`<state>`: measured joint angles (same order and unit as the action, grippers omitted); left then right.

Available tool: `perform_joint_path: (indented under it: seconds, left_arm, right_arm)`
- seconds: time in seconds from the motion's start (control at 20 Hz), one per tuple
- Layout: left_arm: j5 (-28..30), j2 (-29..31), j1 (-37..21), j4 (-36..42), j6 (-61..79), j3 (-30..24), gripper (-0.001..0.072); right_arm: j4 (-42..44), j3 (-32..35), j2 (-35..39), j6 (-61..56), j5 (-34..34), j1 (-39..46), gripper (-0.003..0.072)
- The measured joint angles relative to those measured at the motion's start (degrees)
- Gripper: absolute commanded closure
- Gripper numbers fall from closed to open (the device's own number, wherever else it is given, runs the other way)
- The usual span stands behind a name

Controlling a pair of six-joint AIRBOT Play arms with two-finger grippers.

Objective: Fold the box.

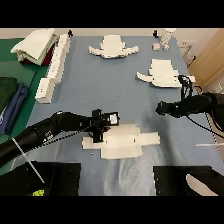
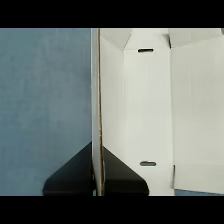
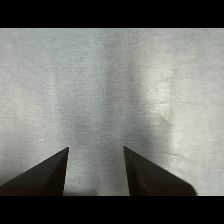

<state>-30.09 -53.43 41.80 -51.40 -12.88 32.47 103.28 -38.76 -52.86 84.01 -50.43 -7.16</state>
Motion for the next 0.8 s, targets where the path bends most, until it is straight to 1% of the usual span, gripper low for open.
perform_joint_path:
  seconds: [0.1, 0.25, 0.4, 0.65, 0.8]
  left_arm:
    - [2.1, 1.2, 0.0, -0.3, 1.0, 0.0, 0.0698]
    - [3.3, 2.3, 0.0, -1.0, 1.4, -0.2, 0.0699]
    - [4.4, 2.8, 0.1, -1.5, 1.7, -1.6, 0.0699]
    - [7.9, 3.0, 3.1, -1.7, 1.9, -4.9, 0.0699]
    - [8.4, 3.1, 4.4, -1.7, 1.3, -6.0, 0.0698]
  right_arm:
    - [0.0, 0.0, 0.0, 0.0, 0.0, 0.0, 0.0156]
    - [0.0, 0.0, 0.0, 0.0, 0.0, 0.0, 0.0156]
    - [0.2, 0.0, 0.0, 0.0, 0.0, 0.0, 0.0156]
    - [0.5, 0.0, 0.0, 0.0, 0.0, 0.0, 0.0156]
    - [0.6, 0.0, 0.0, 0.0, 0.0, 0.0, 0.0156]
